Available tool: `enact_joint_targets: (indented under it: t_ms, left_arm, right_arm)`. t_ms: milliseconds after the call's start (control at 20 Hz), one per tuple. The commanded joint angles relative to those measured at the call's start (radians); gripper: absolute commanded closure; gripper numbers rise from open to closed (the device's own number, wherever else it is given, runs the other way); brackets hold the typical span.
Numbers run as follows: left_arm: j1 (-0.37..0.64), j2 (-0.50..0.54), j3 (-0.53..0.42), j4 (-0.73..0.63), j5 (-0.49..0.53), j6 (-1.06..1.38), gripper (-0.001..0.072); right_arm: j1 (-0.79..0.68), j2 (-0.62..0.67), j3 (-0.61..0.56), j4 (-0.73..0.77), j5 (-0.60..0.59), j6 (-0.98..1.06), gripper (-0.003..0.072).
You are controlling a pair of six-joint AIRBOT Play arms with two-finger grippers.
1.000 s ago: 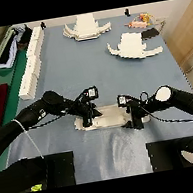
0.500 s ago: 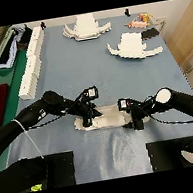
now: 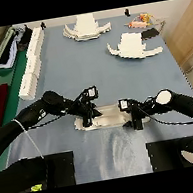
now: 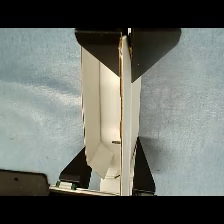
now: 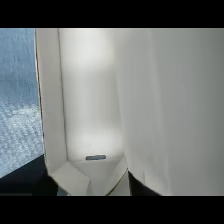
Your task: Fold the box.
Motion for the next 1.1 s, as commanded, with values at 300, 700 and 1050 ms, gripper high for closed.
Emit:
enact_joint_targets:
  t_ms: [300,700,1050]
  left_arm:
    - [0.0,0.0,0.001,0.0,0.0,0.0,0.0694]
    - [0.0,0.0,0.001,0.0,0.0,0.0,0.0695]
    - [0.0,0.0,0.001,0.0,0.0,0.0,0.0695]
  right_arm:
    - [0.0,0.0,-0.01,0.013,-0.004,-0.002,0.0201]
    - [0.0,-0.001,-0.01,0.002,-0.015,-0.001,0.0197]
    - [0.0,-0.001,-0.01,0.002,-0.015,-0.001,0.0197]
